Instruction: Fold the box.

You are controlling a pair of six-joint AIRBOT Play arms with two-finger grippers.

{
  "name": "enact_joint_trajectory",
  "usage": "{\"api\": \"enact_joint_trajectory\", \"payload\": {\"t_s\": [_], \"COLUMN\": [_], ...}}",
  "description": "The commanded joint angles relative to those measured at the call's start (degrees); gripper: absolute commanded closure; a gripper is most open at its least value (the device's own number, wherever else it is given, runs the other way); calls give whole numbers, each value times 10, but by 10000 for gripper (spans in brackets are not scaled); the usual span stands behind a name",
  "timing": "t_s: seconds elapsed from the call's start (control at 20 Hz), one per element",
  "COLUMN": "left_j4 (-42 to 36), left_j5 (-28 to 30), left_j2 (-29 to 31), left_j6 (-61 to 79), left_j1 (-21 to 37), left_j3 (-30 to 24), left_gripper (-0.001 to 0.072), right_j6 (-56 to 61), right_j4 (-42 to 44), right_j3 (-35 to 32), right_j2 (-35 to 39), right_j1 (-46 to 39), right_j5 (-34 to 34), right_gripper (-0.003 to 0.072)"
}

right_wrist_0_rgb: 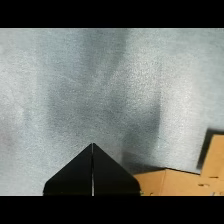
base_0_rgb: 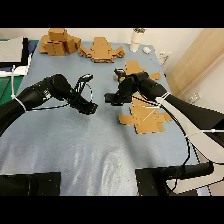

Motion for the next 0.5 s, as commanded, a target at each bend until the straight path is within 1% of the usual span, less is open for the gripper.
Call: {"api": "enact_joint_trajectory", "payload": {"t_s": [0.0,0.15,0.2,0.25,0.3,0.35,0.4,0.45], "left_j4": [0,0,0,0,0,0,0,0], "left_j5": [0,1,1,1,1,1,1,1], "left_j2": [-2,-4,-4,-4,-4,-4,-4,-4], "left_j6": [0,0,0,0,0,0,0,0], "left_j1": [0,0,0,0,0,0,0,0], "left_j3": [0,-1,-1,-1,-1,-1,-1,-1], "left_gripper": [698,698,698,697,698,697,697,697], "right_j6": [0,5,17,17,17,17,14,-4], "right_j4": [0,5,5,2,-8,-25,-48,-82], "right_j3": [0,0,1,10,22,42,63,85], "right_j2": [0,-7,-7,-7,-7,-7,-7,-7], "right_j1": [0,0,-1,-5,-12,-26,-44,-67], "right_j5": [0,-1,-10,-37,-72,-127,-177,-232], "right_gripper": [681,681,681,679,611,433,272,191]}}
